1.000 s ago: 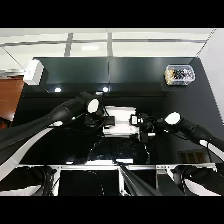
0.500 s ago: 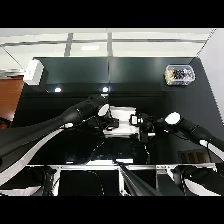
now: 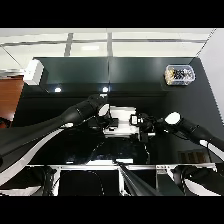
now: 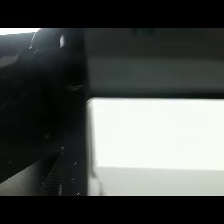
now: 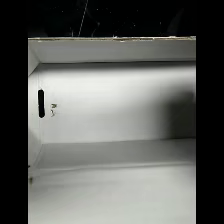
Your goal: Fold the box and place the chain.
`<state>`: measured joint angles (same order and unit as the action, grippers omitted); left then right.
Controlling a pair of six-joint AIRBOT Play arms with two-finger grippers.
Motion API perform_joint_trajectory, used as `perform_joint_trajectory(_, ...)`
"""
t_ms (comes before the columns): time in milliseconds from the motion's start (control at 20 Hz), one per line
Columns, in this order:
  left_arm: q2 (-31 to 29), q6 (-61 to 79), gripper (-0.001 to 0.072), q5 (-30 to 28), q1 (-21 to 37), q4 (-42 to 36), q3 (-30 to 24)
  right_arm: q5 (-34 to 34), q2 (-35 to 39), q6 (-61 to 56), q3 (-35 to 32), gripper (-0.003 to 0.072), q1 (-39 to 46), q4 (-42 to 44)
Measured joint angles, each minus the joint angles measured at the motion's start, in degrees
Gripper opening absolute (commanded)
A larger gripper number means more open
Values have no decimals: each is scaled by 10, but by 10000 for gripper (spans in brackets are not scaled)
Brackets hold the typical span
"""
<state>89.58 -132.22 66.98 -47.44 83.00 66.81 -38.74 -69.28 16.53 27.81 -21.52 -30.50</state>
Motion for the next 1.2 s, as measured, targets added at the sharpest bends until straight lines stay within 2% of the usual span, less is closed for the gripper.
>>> perform_joint_trajectory(200,-3,-17,503,4,-2,14,0,0,0,0,0,431,0,0)
perform_joint_trajectory(250,-3,-21,467,5,-3,18,0,0,0,0,0,431,0,0)
perform_joint_trajectory(300,-3,-24,373,5,-5,23,0,0,0,0,0,430,0,0)
perform_joint_trajectory(350,-2,-27,329,5,-7,25,0,0,0,0,0,431,0,0)
perform_joint_trajectory(500,2,-31,328,1,-9,30,0,0,0,0,0,430,0,0)
perform_joint_trajectory(550,2,-32,119,-3,-9,30,0,0,0,0,0,431,0,0)
perform_joint_trajectory(600,3,-32,26,-7,-9,30,0,0,0,0,0,431,0,0)
perform_joint_trajectory(800,3,-31,26,-16,-10,24,0,-1,0,1,0,437,0,-1)
perform_joint_trajectory(850,3,-31,26,-17,-10,24,0,0,0,0,0,634,0,-1)
perform_joint_trajectory(900,3,-33,26,-22,-10,22,0,1,0,-3,0,710,0,-1)
perform_joint_trajectory(1200,3,-32,26,-33,-10,22,0,-22,24,-18,0,702,0,-36)
